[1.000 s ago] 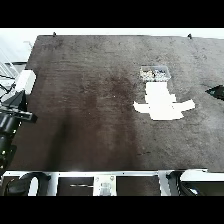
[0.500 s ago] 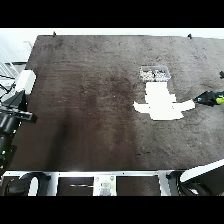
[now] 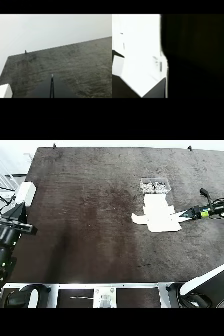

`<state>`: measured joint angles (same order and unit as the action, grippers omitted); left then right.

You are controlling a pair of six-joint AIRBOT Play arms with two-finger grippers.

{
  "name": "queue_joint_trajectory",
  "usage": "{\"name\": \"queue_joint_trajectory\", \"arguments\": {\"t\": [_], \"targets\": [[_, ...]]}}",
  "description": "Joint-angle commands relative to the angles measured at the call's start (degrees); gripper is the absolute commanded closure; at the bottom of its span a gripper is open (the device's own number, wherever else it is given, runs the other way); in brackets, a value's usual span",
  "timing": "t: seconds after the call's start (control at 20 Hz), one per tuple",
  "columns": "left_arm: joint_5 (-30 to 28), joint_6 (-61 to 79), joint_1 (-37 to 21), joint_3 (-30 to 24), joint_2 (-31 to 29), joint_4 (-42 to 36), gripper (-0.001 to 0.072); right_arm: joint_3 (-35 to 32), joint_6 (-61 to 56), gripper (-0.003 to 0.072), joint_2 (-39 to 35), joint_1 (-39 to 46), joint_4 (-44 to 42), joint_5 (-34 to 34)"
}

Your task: Fold the box and place the chain.

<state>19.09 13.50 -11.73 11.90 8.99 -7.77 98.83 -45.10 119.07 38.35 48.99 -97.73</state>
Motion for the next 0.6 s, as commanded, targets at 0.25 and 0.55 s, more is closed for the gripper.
{"name": "queue_joint_trajectory", "arguments": {"t": [0.25, 0.55], "targets": [[0.0, 0.0, 0.0, 0.0, 0.0, 0.0, 0.0690, -16.9, 1.4, 0.0678, -10.4, -3.0, -10.8, 3.5], [0.0, 0.0, 0.0, 0.0, 0.0, 0.0, 0.0691, -40.4, 1.6, 0.0679, -27.5, -16.7, -24.0, 22.5]]}}
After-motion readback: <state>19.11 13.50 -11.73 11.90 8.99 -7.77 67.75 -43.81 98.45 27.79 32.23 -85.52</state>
